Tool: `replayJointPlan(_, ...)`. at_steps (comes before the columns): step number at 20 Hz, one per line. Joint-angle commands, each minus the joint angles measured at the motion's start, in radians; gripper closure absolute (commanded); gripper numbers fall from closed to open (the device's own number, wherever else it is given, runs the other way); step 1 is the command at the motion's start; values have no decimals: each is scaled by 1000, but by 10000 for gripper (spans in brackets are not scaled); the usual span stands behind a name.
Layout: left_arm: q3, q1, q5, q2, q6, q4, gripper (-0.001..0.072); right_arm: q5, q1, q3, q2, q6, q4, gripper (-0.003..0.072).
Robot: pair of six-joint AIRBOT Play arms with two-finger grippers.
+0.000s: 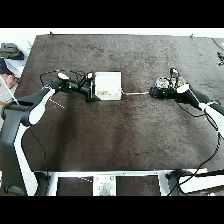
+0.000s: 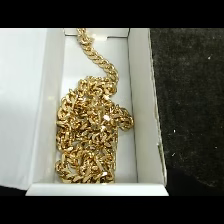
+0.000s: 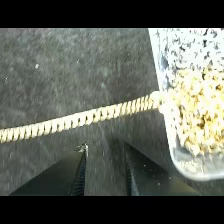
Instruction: Fold the box and place the chain.
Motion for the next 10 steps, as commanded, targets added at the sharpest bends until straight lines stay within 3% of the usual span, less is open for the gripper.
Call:
replayJointPlan(1,0,0,0,0,0,0,403,-129,19,-2,-23,12,52,398)
replayJointPlan(6,0,0,0,0,0,0,403,-219,32,0,-51,7,123,425)
replayJointPlan(8,0,0,0,0,0,0,402,-212,53,3,-45,0,123,697)
replayJointPlan(10,0,0,0,0,0,0,403,-211,95,3,-7,-13,122,697)
